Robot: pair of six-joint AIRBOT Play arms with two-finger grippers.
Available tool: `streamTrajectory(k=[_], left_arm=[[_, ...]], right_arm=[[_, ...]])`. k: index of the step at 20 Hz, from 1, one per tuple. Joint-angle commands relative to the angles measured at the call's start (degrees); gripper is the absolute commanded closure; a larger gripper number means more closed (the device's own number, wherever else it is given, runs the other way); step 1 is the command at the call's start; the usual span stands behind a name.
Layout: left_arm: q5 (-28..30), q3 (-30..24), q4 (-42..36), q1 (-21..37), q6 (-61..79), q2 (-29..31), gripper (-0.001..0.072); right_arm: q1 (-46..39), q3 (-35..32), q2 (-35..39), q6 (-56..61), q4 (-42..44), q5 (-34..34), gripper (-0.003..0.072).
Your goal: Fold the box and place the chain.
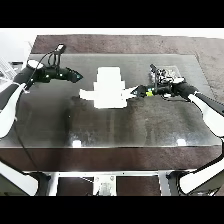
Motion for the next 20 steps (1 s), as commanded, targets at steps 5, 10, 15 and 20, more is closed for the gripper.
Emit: streamTrajectory(k=[5, 10, 15, 20], left_arm=[[-10.2, 16.8, 3.1, -2.5, -7.4, -13.1, 0.0286], [-9.2, 21.7, 8.7, -6.0, -10.2, -17.3, 0.0286], [-11.4, 25.4, 7.2, -6.4, -10.9, -19.7, 0.0286], [-14.1, 25.4, 4.2, -6.4, -10.3, -21.6, 0.0285]], right_arm=[[0.0, 0.1, 0.0, 0.0, 0.0, 0.0, 0.0684], [0.0, 0.3, 0.0, 0.0, 0.0, 0.0, 0.0684], [0.0, 0.3, 0.0, 0.0, 0.0, 0.0, 0.0683], [0.0, 0.3, 0.0, 0.0, 0.0, 0.0, 0.0683]])
